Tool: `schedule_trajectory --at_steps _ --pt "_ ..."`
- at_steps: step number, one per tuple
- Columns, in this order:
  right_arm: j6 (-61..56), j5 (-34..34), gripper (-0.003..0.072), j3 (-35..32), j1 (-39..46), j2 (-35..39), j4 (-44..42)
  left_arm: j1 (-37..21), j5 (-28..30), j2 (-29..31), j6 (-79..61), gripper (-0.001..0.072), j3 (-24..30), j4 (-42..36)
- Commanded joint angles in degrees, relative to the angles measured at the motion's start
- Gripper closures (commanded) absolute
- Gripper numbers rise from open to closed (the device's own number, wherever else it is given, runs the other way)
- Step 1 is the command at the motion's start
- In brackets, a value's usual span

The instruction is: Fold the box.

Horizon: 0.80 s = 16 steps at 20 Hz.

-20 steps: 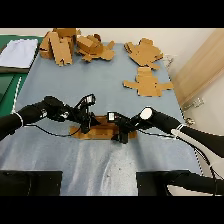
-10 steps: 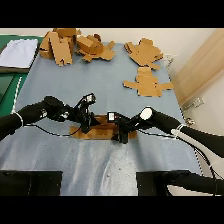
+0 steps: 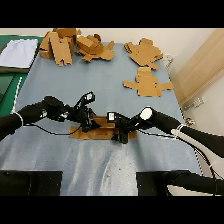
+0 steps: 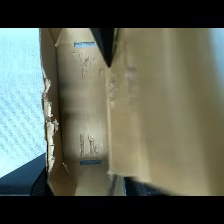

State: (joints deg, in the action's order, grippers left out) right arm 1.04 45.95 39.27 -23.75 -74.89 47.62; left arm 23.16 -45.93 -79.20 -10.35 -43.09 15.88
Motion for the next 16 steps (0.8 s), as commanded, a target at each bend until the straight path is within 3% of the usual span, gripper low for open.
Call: schedule_trajectory --at_steps 1,11,14,16 --pt "0.0 -0.2 0.0161 0.04 0.04 -0.02 -0.02 -0.09 -0.15 0.87 4.42 0.0224 -0.09 -0.85" --pt "0.0 -0.46 0.0161 0.04 0.04 -0.02 -0.02 -3.74 -0.39 8.39 7.48 0.0224 -0.07 0.13" --pt "0.0 -0.46 0.0161 0.04 0.04 -0.02 -0.02 -4.33 -1.14 10.58 8.35 0.023 -0.07 7.28" --pt "0.0 -0.46 0.0161 0.04 0.04 -0.02 -0.02 -4.33 -1.86 12.76 16.61 0.046 -0.07 16.63"
